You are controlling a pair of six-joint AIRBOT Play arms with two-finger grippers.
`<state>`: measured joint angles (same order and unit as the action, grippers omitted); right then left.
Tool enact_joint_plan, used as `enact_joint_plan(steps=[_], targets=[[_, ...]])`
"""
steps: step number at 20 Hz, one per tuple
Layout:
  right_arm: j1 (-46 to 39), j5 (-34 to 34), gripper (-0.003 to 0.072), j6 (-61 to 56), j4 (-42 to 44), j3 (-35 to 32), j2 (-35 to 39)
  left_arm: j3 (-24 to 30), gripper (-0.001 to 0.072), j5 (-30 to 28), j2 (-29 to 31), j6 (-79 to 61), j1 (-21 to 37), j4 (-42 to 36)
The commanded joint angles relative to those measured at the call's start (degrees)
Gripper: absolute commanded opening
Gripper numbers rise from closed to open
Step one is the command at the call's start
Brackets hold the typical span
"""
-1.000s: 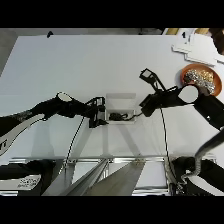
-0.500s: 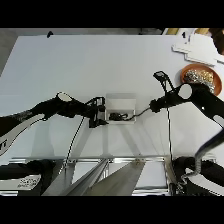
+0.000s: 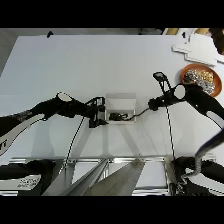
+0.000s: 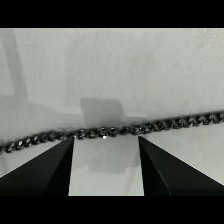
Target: Fold the box and place the chain.
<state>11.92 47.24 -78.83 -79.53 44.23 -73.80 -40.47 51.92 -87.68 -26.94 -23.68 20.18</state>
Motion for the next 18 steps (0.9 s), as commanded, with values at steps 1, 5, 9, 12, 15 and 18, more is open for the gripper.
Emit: enact_joint_plan(steps=[1,5,9,12,15,18], targets=[[-0.02,-1.22,0.0399,-2.19,-0.59,-0.02,-0.68,-0.04,0.0151,-0.02,0.0,-0.02,0.02,0.02],[-0.02,-1.95,0.0399,-7.08,-4.52,-0.02,-1.16,-0.04,0.0151,-0.02,0.0,0.0,0.02,0.02],[-0.02,-2.91,0.0304,-7.15,-4.48,-0.02,-1.29,-0.04,0.0151,-0.02,0.0,-0.02,0.02,0.02],[-0.02,-2.29,0.0292,-8.35,-4.5,-0.02,-1.49,-0.04,0.0151,-0.04,0.0,-0.02,0.02,0.02],[-0.02,-0.59,0.0292,-8.37,-4.5,-0.02,-2.64,-0.04,0.0151,-0.02,0.0,0.0,0.02,0.02],[-0.02,0.15,0.0132,-8.35,-4.48,-0.02,-3.1,-0.04,0.0151,-0.02,0.0,0.0,0.02,0.02]])
